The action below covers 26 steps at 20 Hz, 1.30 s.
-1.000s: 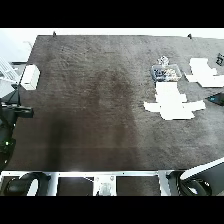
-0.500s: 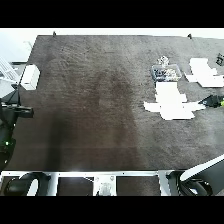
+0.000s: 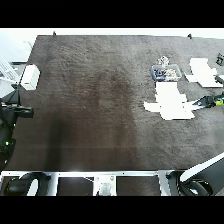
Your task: Fold the box and place the chain.
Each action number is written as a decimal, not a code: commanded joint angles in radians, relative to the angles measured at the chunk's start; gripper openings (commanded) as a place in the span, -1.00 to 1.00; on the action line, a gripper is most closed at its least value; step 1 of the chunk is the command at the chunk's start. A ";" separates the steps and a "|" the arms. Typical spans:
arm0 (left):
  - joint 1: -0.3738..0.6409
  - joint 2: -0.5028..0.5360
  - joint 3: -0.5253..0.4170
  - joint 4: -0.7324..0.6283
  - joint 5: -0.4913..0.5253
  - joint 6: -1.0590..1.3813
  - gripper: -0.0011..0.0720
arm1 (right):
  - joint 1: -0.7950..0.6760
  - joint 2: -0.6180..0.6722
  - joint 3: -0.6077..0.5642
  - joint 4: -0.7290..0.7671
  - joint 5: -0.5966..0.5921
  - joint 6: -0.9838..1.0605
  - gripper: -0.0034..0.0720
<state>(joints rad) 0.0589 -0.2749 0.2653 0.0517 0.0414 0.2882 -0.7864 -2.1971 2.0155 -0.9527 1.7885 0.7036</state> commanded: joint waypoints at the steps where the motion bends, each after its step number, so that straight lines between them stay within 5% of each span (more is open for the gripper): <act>1: 0.000 0.001 0.000 0.000 0.000 0.000 -0.91 | 0.016 -0.007 -0.006 0.020 0.028 -0.008 -0.26; 3: 0.000 0.001 0.000 0.000 0.000 0.000 -0.91 | 0.015 -0.007 -0.007 0.054 0.053 -0.005 -0.89; 7: 0.000 0.001 0.000 0.000 0.000 0.000 -0.91 | 0.022 0.022 -0.092 0.154 0.054 0.026 -0.90; 12: 0.000 0.001 0.000 0.000 0.000 0.000 -0.91 | 0.061 0.170 -0.459 0.355 0.029 -0.064 -0.90; 21: 0.000 0.001 0.000 0.000 0.000 0.000 -0.91 | 0.475 0.537 -1.138 0.716 -0.454 -0.140 -0.90; 26: 0.000 0.001 0.000 0.000 0.000 0.000 -0.91 | 0.705 0.568 -1.134 0.731 -0.705 -0.101 -0.90</act>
<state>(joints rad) 0.0589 -0.2749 0.2653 0.0513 0.0414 0.2882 -0.1993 -1.6547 0.9051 -0.2626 1.2793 0.5900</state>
